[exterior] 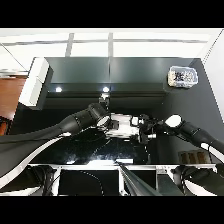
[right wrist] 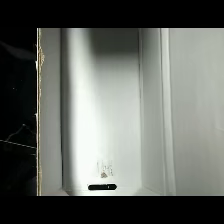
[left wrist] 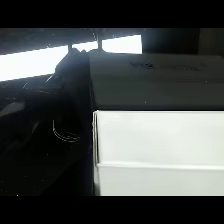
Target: Fold the box and place the chain.
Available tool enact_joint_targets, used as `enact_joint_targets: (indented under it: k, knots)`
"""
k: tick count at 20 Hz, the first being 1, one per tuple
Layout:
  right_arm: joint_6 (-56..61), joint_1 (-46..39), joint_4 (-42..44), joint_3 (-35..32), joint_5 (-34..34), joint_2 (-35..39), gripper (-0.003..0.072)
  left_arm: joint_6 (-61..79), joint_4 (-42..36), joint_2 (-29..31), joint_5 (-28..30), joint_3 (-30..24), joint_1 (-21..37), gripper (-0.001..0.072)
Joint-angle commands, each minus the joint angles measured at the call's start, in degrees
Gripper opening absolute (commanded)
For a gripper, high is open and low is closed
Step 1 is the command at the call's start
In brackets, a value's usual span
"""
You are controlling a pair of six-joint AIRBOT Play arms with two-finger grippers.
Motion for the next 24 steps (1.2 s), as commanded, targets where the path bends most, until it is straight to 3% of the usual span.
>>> enact_joint_targets:
  k: [1,2,5,10,17,19,20,22,24]
  knots:
    - [1.55,0.04,0.04,0.0,0.07,-0.02,0.066,-0.02,-0.31,0.0,0.24,0.07,-0.04,0.0025]
    - [2.75,0.02,-0.04,0.02,0.11,0.24,0.0716,-0.04,-0.44,0.0,0.22,0.07,-0.02,0.0025]
    - [8.0,-0.09,-2.19,0.02,1.46,3.5,0.0713,-0.04,-0.37,0.0,-1.77,0.04,-0.02,0.0025]
    - [10.75,-0.09,-14.23,0.02,5.29,10.32,0.0712,-0.04,0.13,0.0,-2.78,0.02,-0.04,0.0025]
    - [10.67,-0.07,-15.43,0.0,5.35,10.12,0.07,-0.04,0.17,0.0,-2.27,0.02,-0.02,0.0028]
    - [10.67,0.0,-14.82,0.0,5.01,9.73,0.0459,-0.04,0.15,0.0,-2.36,0.02,-0.02,0.0028]
    - [10.67,0.04,-13.42,0.0,5.05,9.33,0.0459,-0.04,0.15,0.0,-2.38,0.02,-0.02,0.0028]
    - [10.67,0.04,-8.96,0.0,5.2,8.57,0.0246,-0.02,0.13,0.0,-2.4,0.04,-0.04,0.0028]
    - [10.75,0.04,-4.87,0.0,5.14,8.28,0.0236,-0.02,0.13,0.0,-2.62,0.02,-0.04,0.0029]
